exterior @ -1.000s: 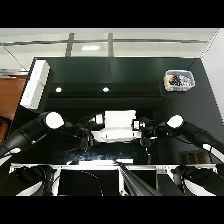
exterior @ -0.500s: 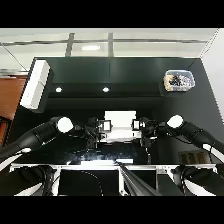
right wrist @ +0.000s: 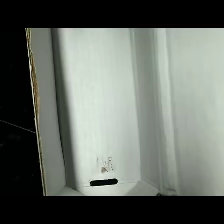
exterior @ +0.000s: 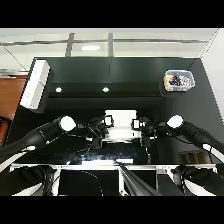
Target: Fold the box and place the chain.
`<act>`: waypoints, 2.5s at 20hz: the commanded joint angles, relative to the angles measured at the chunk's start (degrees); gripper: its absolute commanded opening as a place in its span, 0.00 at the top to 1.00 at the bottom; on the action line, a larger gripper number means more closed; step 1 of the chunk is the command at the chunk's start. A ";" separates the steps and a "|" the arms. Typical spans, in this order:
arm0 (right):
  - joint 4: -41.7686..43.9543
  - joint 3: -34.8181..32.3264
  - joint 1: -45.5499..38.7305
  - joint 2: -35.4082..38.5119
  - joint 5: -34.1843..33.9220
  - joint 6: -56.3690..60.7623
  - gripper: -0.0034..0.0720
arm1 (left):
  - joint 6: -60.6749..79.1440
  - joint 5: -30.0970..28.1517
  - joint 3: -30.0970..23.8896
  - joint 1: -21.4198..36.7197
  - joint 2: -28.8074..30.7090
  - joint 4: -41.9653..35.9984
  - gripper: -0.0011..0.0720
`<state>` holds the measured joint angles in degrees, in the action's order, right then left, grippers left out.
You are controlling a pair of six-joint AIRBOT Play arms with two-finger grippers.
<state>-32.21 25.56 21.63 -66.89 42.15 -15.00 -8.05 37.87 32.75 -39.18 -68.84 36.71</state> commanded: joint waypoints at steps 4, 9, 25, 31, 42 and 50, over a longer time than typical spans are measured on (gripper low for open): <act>0.07 0.00 0.04 -0.04 -0.04 0.02 0.78 | 0.17 -1.66 0.00 0.00 -1.29 -1.86 0.30; 0.07 0.00 0.04 -0.04 -0.04 0.02 0.78 | 0.04 1.68 0.35 0.50 -0.33 -0.15 0.93; 0.07 0.00 0.04 -0.04 -0.04 0.02 0.78 | -73.70 22.47 -6.40 31.69 7.65 8.02 0.95; 0.09 0.00 0.04 -0.04 -0.04 0.04 0.78 | -64.19 14.78 -7.37 22.47 -1.95 -2.25 0.95; 0.09 0.00 0.04 -0.04 -0.07 0.02 0.78 | -39.63 13.66 -6.99 19.65 -0.02 -20.55 0.33; 0.09 0.00 0.04 -0.04 -0.07 0.02 0.78 | -40.33 15.21 -4.72 14.95 0.11 -16.74 0.03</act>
<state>-32.32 25.56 21.63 -66.89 42.33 -15.16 -48.38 52.56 26.70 -22.39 -68.84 17.56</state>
